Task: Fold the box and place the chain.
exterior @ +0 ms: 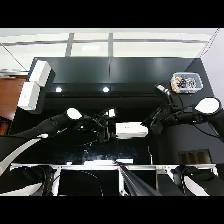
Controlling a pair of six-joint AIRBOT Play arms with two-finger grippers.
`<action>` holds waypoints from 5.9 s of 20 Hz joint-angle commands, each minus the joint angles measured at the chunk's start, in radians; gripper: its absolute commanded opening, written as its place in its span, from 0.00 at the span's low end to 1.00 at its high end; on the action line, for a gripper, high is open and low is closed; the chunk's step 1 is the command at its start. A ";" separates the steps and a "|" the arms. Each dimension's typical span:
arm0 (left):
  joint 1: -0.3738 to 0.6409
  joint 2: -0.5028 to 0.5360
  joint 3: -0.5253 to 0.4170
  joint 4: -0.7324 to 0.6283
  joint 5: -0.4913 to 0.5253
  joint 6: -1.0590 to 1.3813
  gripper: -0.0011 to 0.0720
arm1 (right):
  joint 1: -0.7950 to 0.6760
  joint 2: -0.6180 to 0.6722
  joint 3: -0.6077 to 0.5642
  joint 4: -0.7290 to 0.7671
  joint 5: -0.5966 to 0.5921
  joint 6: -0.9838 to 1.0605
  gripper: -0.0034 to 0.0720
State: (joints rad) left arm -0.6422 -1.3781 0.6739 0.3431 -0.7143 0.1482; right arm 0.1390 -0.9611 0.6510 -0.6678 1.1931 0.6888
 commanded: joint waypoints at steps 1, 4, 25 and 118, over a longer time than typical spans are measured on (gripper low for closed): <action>0.000 0.000 0.001 0.000 0.000 0.000 0.41 | -0.047 0.002 -0.058 0.081 0.048 0.199 0.07; 0.000 0.000 0.001 0.000 0.000 0.000 0.41 | -0.047 -0.051 -0.109 0.200 0.017 0.310 0.07; 0.000 0.000 0.001 0.000 0.000 0.000 0.41 | 0.020 -0.241 -0.116 0.170 -0.126 0.319 0.07; 1.069 0.312 0.238 1.132 -0.739 -1.199 0.42 | -0.646 -0.060 -0.003 0.245 0.052 0.193 0.07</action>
State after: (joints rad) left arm 0.2573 -1.1076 0.9379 1.3750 -1.4048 -1.0466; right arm -0.5083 -1.0210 0.6464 -0.4232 1.2434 0.8814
